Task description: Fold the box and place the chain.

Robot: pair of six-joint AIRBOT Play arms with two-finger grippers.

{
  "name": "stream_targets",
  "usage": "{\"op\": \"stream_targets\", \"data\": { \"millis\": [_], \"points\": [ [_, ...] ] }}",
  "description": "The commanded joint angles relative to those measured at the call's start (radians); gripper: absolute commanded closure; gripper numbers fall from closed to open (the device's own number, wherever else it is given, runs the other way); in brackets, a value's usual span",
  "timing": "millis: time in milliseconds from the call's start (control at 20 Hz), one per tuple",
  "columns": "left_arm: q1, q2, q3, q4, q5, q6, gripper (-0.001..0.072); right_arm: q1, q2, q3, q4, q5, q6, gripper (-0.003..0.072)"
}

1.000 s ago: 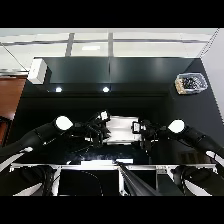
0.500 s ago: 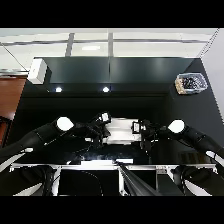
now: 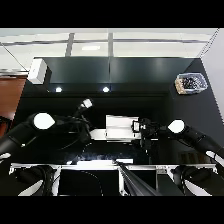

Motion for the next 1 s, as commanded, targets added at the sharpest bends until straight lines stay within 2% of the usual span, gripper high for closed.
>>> {"op": "stream_targets", "data": {
  "millis": [0,50,200,300,500,600,700,800,950],
  "points": [
    [0.135,0.065,0.001,0.150,-0.188,-0.262,0.0686,0.000,-0.001,0.000,0.000,-0.012,0.000,0.0493],
    [0.177,0.063,-0.004,0.172,-0.218,-0.359,0.0686,0.000,-0.001,0.000,0.000,-0.012,0.000,0.0494],
    [0.291,0.054,-0.041,0.280,-0.222,-0.808,0.0686,0.000,-0.001,0.000,0.000,-0.012,0.000,0.0494],
    [0.361,0.034,-0.088,0.212,-0.215,-0.926,0.0685,0.000,-0.001,0.000,0.001,-0.012,0.000,0.0494],
    [0.412,-0.071,-0.170,-0.130,-0.170,-0.708,0.0685,0.000,-0.001,0.000,0.001,-0.011,0.001,0.0493],
    [0.408,-0.151,-0.190,-0.281,-0.140,-0.616,0.0685,0.000,-0.001,0.000,0.001,-0.010,0.001,0.0493],
    [0.408,-0.245,-0.189,-0.421,-0.153,-0.504,0.0686,0.000,-0.001,0.000,0.001,-0.008,0.001,0.0493],
    [0.405,-0.323,-0.189,-0.514,-0.161,-0.438,0.0686,0.000,-0.001,0.000,0.001,0.000,0.000,0.0494],
    [0.352,-0.390,-0.177,-0.533,-0.172,-0.386,0.0686,0.000,-0.001,0.000,0.001,0.007,0.001,0.0494]
  ]
}}
